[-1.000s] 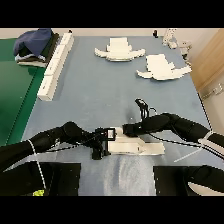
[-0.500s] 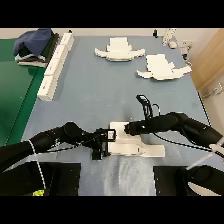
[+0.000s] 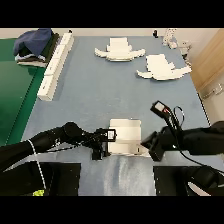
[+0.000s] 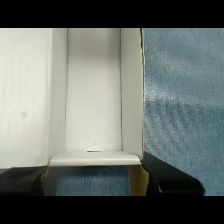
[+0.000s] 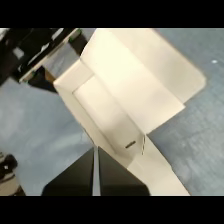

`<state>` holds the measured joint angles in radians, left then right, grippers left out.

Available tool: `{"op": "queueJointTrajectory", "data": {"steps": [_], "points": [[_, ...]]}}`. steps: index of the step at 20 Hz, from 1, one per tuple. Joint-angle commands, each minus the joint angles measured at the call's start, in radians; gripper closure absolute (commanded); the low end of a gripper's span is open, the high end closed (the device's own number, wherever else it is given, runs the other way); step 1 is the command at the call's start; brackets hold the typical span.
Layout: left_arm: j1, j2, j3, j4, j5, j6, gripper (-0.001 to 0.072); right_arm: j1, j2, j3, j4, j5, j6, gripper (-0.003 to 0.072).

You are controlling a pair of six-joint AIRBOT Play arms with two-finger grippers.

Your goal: Fold the box.

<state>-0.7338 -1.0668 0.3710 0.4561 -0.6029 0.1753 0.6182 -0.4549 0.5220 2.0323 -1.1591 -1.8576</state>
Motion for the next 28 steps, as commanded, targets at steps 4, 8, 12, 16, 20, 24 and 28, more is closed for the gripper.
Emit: {"op": "queueJointTrajectory", "data": {"steps": [4, 8, 12, 16, 20, 24, 28], "points": [[0.000, 0.000, 0.001, 0.000, 0.001, 0.000, 0.0258, 0.001, 0.149, -0.151, -0.110, -0.125, -0.444, 0.0000], [0.000, 0.000, 0.001, 0.000, 0.001, 0.000, 0.0258, 0.000, 0.089, -0.226, -0.141, 0.117, -0.663, -0.0001], [0.000, 0.000, 0.001, 0.000, 0.001, 0.000, 0.0258, 0.001, -0.048, -0.230, -0.127, 0.229, -0.736, 0.0003], [0.000, 0.000, 0.001, 0.000, 0.001, 0.000, 0.0258, 0.001, -0.141, -0.230, -0.086, 0.311, -0.789, 0.0075], [0.000, 0.000, 0.001, 0.000, 0.001, 0.000, 0.0258, 0.001, -0.144, -0.229, -0.048, 0.312, -0.788, 0.0432], [0.000, 0.000, 0.001, 0.000, 0.001, 0.000, 0.0258, 0.001, -0.144, -0.229, 0.018, 0.313, -0.789, 0.0533], [0.000, 0.000, 0.001, 0.000, 0.001, 0.000, 0.0258, 0.001, -0.145, -0.229, 0.044, 0.315, -0.789, 0.0604]]}}
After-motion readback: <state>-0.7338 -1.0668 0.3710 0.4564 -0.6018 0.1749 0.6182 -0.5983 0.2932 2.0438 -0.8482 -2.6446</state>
